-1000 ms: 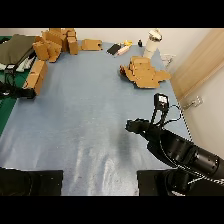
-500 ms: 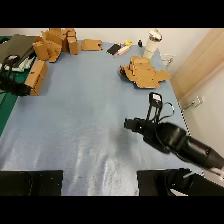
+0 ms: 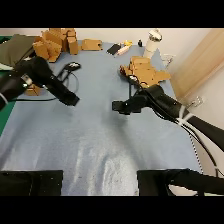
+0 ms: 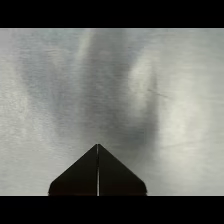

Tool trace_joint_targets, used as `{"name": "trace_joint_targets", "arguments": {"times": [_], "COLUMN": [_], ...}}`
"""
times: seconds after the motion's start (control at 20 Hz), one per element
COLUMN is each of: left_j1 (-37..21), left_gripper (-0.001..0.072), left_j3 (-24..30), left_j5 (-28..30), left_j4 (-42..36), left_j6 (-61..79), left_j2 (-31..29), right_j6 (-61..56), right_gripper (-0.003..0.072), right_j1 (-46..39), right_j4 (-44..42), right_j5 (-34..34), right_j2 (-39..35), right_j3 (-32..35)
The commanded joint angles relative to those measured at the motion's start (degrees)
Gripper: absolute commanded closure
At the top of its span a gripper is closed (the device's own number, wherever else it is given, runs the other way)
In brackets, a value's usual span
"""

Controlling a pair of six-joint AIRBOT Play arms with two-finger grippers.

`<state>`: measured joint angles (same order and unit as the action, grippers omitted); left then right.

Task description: Fold the box.

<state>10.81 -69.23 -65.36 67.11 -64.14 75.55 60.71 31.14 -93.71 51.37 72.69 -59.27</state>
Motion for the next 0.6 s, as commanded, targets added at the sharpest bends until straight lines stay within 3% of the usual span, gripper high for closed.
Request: {"name": "trace_joint_targets", "arguments": {"times": [0.0, 0.55], "left_j1": [6.8, 7.4], "left_gripper": [0.0698, 0.0698], "left_j3": [0.0, 0.0], "left_j5": [0.3, -0.2], "left_j4": [0.2, 0.1], "left_j6": [-3.0, -3.0], "left_j2": [1.2, 1.1], "right_j6": [3.8, 3.8], "right_gripper": [0.0681, 0.0681], "right_j1": [-0.7, -0.7], "right_j4": [-6.4, -6.1], "right_j5": [0.8, 2.1], "right_j2": [5.2, 5.2], "right_j3": [-3.5, -3.5]}}
